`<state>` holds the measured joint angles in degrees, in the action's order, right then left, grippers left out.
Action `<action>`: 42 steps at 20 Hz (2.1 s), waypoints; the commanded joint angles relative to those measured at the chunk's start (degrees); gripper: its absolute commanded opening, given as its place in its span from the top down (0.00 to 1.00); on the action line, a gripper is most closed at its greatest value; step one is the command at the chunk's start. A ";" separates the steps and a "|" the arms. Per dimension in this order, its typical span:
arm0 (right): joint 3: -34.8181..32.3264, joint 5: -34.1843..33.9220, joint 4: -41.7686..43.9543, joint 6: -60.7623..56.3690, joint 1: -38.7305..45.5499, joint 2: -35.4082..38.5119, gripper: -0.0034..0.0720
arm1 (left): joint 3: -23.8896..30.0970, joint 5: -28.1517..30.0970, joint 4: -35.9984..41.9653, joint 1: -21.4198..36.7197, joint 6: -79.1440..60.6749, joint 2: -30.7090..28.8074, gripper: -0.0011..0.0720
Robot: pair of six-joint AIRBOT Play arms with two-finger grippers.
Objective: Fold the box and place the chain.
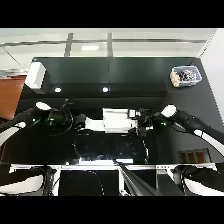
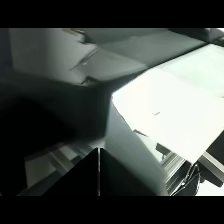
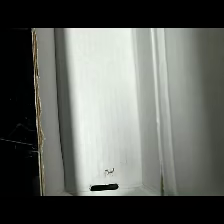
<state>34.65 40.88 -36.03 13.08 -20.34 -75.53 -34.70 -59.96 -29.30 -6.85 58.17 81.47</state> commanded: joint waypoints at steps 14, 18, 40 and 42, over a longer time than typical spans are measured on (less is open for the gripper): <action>-0.04 0.00 0.00 0.00 -0.02 -0.04 0.73 | -9.94 -7.17 2.51 -5.55 -7.50 1.29 0.30; -0.04 0.00 0.00 0.00 -0.02 -0.04 0.73 | -12.11 -3.76 -2.49 -10.51 -1.88 0.96 0.32; -0.04 0.00 0.00 0.00 -0.02 -0.04 0.73 | -13.07 9.27 -15.04 -22.12 19.74 -2.71 0.51; -0.04 0.00 0.00 0.00 -0.02 -0.04 0.73 | -14.53 9.18 -22.97 -23.74 25.57 -2.71 0.51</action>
<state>34.65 40.88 -36.12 13.06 -20.34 -75.53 -48.03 -52.40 -43.99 -28.42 76.42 78.81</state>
